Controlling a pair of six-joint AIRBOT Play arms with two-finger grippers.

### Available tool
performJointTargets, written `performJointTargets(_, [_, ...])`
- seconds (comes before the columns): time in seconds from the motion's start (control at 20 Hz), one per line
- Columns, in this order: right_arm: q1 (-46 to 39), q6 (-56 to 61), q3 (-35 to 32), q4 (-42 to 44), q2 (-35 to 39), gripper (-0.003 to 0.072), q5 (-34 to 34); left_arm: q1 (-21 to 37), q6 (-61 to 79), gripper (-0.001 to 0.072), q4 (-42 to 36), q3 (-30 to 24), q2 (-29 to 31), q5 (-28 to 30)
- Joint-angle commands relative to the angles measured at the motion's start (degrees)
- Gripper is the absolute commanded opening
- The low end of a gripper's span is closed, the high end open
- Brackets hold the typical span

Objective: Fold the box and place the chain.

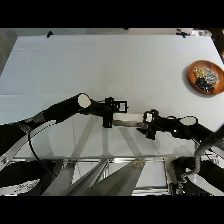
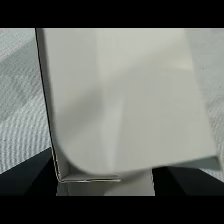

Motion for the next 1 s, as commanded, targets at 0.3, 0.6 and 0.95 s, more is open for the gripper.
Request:
performJointTargets(0.3, [-0.02,-2.95,0.00,0.61,-0.02,0.0390,-1.95,0.04,0.00,0.0015,0.00,0.00,0.04,0.00])
performJointTargets(0.6, [-0.02,-3.17,0.00,0.83,-0.02,0.0389,-1.64,0.04,0.00,0.0015,0.00,0.00,0.04,0.00])
performJointTargets(0.95, [-0.02,-3.30,0.00,0.76,0.00,0.0392,-1.84,0.04,0.00,0.0015,0.00,0.00,0.04,0.00])
